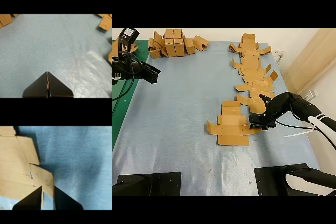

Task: Fold the box.

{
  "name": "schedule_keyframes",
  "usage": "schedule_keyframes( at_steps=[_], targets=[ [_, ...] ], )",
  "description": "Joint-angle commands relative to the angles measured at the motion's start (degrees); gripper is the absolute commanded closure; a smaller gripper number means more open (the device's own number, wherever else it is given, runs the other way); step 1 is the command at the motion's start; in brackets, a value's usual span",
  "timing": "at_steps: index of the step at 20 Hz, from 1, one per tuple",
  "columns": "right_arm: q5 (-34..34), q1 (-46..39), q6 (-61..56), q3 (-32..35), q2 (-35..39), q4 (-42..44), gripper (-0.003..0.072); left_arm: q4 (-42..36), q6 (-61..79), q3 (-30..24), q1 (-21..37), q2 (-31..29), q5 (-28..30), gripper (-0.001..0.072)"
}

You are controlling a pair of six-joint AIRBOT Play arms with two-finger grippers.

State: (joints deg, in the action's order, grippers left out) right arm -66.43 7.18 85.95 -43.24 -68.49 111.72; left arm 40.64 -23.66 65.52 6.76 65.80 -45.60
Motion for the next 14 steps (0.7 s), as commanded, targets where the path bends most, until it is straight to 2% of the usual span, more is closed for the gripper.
schedule_keyframes(
  at_steps=[1,4,7,10,14],
  targets=[
    [1.3,0.0,1.1,0.8,-0.7,1.7,0.0448,0.0,0.0,0.0,0.0,0.0,0.0,0.0697],
    [1.3,0.0,3.1,0.8,-0.8,4.2,0.0466,0.0,0.0,0.0,0.0,0.0,0.0,0.0697],
    [1.6,0.0,8.2,0.8,-0.8,10.6,0.0683,0.0,0.0,0.0,0.0,0.0,0.0,0.0697],
    [3.3,0.5,15.3,0.8,-0.8,16.8,0.0684,0.0,0.0,0.0,0.0,0.0,0.0,0.0697],
    [6.7,4.5,15.5,0.8,-0.8,17.0,0.0684,-0.3,0.0,0.0,0.0,0.0,0.0,0.0697]
  ],
)
